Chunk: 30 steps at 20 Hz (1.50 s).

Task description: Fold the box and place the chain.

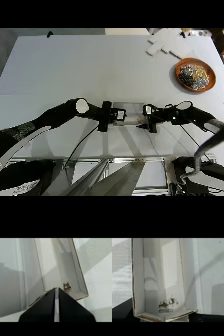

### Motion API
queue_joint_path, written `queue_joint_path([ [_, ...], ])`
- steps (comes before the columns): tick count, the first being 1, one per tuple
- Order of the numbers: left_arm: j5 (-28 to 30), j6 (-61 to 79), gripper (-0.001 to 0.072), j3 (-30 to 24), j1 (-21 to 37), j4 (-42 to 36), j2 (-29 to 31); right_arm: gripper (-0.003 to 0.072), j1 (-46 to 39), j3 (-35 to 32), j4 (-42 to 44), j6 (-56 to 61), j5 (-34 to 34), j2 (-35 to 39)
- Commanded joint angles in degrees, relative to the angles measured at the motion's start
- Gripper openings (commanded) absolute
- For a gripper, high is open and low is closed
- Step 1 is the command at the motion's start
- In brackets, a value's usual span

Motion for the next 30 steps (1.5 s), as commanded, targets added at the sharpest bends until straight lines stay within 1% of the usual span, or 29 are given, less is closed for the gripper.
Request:
queue_joint_path([
  [1,-0.5,-0.2,0.0100,0.0,0.7,1.2,0.9,0.0295,0.0,0.0,0.0,0.0,0.0,0.0],
  [6,-1.2,-0.2,0.0105,0.0,1.4,4.0,1.9,0.0295,0.0,0.0,0.0,0.0,0.0,0.0],
  [9,-4.2,-0.2,0.0107,0.0,2.0,5.5,1.9,0.0295,0.0,0.0,0.0,0.0,0.0,0.0],
  [13,-7.5,-0.2,0.0113,-0.1,2.1,5.4,1.8,0.0295,0.0,0.0,0.0,0.0,0.0,0.0],
  [15,-7.1,-0.2,0.0222,0.0,2.1,5.5,1.8,0.0295,0.0,0.0,0.0,0.0,0.0,0.0],
  [17,-5.9,-0.2,0.0222,0.0,2.6,6.3,1.8,0.0295,0.0,0.0,0.0,0.0,0.0,0.0],
  [19,-5.9,-1.9,0.0233,0.0,3.6,7.3,1.9,0.0295,0.0,0.0,0.0,0.0,0.0,0.0],
  [20,-6.2,-3.7,0.0283,0.0,4.0,8.1,1.8,0.0295,0.0,0.0,0.0,0.0,0.0,0.0],
  [21,-6.6,-5.1,0.0301,0.0,4.2,9.2,1.8,0.0295,0.0,0.0,0.0,0.0,0.0,0.0],
  [23,-7.7,-5.8,0.0302,0.0,4.7,10.2,1.8,0.0295,0.0,0.0,0.0,0.0,0.0,0.0],
  [24,-7.9,-5.8,0.0344,0.0,4.9,10.2,1.8,0.0295,0.0,0.0,0.0,0.0,0.0,0.0],
  [25,-8.0,-5.8,0.0361,0.0,4.9,10.2,1.8,0.0295,0.0,0.0,0.0,0.0,0.0,0.0],
  [28,-8.0,-5.5,0.0362,0.0,4.2,8.1,1.8,0.0295,0.0,0.0,0.0,0.0,0.0,0.0],
  [30,-6.4,-5.4,0.0362,-0.1,3.6,5.5,1.8,0.0295,0.0,0.0,0.0,0.0,0.0,0.0],
])
